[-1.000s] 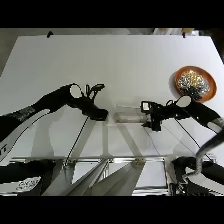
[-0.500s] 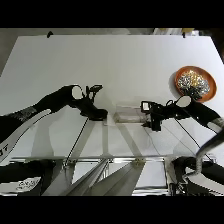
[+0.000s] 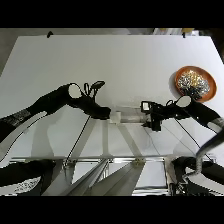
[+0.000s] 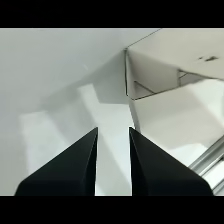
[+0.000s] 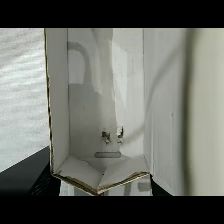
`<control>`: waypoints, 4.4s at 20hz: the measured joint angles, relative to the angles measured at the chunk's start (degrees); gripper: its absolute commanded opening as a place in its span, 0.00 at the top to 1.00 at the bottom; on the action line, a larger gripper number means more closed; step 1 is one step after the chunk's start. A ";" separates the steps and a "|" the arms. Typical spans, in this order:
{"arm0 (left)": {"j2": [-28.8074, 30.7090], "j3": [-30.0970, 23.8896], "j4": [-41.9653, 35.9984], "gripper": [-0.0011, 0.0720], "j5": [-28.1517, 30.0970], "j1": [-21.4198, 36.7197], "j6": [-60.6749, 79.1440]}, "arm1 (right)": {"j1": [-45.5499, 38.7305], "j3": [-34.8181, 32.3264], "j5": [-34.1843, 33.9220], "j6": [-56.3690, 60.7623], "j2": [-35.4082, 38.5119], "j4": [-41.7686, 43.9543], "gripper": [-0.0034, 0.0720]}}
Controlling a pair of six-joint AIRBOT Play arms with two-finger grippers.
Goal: Fold the box and place the chain.
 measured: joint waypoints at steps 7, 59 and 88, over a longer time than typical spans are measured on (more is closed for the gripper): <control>0.61 0.00 -2.19 0.62 2.38 -2.38 0.28 | 0.00 0.00 0.00 0.00 0.00 0.00 0.38; -15.91 24.81 31.50 0.94 -11.52 -20.15 -50.14 | 0.00 0.00 0.15 0.04 0.00 0.07 0.38; -2.21 -0.68 -6.78 0.03 -3.37 2.89 83.84 | -0.02 0.00 0.00 -0.02 0.00 0.00 0.38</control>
